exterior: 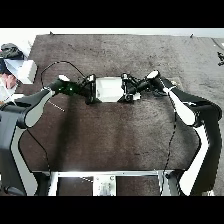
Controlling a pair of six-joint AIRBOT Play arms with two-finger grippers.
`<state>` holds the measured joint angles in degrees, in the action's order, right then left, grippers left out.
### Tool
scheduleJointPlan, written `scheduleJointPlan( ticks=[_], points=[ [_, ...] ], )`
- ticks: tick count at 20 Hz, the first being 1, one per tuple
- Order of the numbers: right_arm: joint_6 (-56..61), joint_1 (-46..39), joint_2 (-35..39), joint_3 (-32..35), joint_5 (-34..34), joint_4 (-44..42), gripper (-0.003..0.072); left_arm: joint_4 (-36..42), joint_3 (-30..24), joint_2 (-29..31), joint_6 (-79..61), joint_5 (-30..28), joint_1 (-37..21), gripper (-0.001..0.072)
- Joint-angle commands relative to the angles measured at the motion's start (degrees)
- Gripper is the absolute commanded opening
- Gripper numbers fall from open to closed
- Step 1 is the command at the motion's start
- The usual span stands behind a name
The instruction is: Fold the box and place the chain.
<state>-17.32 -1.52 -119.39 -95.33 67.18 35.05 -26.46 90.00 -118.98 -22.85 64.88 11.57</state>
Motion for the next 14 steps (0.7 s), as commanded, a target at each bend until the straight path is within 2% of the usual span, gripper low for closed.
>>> scheduleJointPlan(
  ticks=[1, 8, 14],
  points=[
    [0.00, -0.98, 0.50, -0.11, 1.05, -0.07, 0.0594, -0.09, 0.00, -0.02, 0.07, 0.37, 0.04, 0.0352],
    [0.02, -5.07, 1.64, -0.13, 4.96, 2.27, 0.0593, -0.11, 0.00, -0.02, 0.07, 0.52, 0.04, 0.0352],
    [0.04, -8.33, 6.93, -0.13, 6.23, 0.20, 0.0585, -0.11, 0.00, -0.02, 0.07, 0.63, 0.04, 0.0352]
  ],
)
